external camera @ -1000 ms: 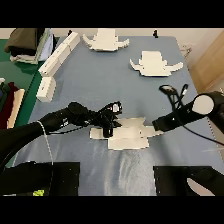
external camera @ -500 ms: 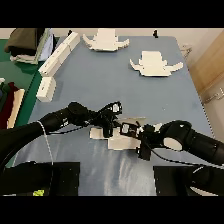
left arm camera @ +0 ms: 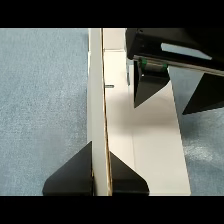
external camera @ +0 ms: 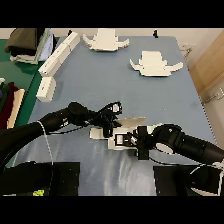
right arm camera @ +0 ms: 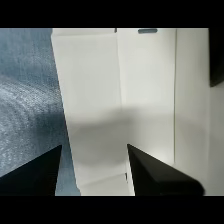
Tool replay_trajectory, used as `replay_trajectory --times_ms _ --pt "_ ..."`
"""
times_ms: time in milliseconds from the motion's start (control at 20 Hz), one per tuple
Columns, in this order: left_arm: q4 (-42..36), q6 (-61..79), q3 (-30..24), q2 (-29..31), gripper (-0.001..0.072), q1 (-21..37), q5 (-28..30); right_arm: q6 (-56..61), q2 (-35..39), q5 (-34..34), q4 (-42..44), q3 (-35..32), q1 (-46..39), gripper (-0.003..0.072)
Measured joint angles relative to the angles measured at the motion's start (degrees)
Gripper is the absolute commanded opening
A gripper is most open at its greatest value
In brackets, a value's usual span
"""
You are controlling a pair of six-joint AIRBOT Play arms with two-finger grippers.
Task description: Fold the box.
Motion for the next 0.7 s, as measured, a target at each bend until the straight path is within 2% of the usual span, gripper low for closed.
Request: replay_trajectory --times_ms 350,700 --pt "0.0 0.0 0.0 0.0 0.0014 0.0 0.0 4.3 0.7 -4.1 -4.4 -2.6 0.1 0.0641" --pt "0.0 0.0 0.0 0.0 0.0014 0.0 0.0 14.3 8.2 -5.8 -12.8 -2.8 0.0 0.0641"
